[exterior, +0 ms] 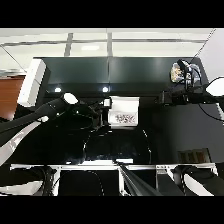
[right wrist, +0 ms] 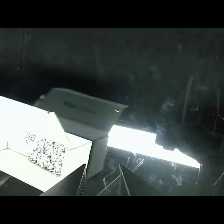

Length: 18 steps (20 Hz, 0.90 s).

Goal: Fold the box and place the chain.

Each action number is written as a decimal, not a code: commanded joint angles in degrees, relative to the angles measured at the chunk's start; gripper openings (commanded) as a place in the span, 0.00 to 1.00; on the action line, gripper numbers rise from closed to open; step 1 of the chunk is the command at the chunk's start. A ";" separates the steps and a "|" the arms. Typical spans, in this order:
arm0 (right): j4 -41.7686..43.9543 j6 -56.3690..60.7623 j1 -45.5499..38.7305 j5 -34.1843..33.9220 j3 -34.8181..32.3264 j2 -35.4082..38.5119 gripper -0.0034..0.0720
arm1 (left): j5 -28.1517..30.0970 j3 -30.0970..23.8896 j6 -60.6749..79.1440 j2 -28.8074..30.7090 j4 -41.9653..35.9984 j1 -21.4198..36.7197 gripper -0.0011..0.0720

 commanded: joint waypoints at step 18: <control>8.92 -37.35 12.35 -8.17 3.02 -12.37 0.97 | 0.28 0.20 1.07 -0.09 -0.48 -0.42 0.68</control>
